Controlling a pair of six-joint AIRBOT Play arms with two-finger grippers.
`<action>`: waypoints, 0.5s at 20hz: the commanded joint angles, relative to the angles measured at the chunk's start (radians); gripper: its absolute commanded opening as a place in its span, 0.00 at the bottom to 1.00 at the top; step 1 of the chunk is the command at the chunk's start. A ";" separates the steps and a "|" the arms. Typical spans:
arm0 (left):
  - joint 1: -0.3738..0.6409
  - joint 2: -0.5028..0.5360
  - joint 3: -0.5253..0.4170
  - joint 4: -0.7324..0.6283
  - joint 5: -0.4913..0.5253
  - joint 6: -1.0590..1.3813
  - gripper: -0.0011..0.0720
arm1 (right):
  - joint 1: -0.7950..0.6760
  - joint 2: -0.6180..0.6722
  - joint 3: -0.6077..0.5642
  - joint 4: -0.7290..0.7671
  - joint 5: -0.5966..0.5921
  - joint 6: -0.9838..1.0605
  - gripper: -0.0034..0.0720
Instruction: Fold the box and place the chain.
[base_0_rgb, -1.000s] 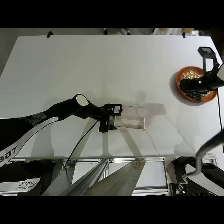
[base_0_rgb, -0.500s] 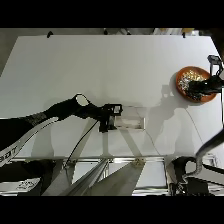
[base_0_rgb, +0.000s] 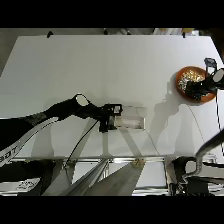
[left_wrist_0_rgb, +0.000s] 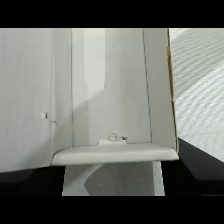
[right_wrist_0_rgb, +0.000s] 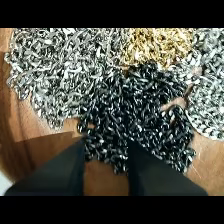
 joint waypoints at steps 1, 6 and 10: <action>0.000 0.000 0.000 0.000 0.000 0.000 0.36 | 0.000 -0.025 0.001 0.000 -0.032 0.004 0.35; 0.000 0.000 0.000 0.000 0.000 0.000 0.36 | -0.001 -0.034 0.001 -0.003 -0.055 0.005 0.33; 0.000 0.000 0.000 0.000 0.000 0.000 0.36 | 0.000 -0.053 0.001 -0.009 -0.053 0.030 0.08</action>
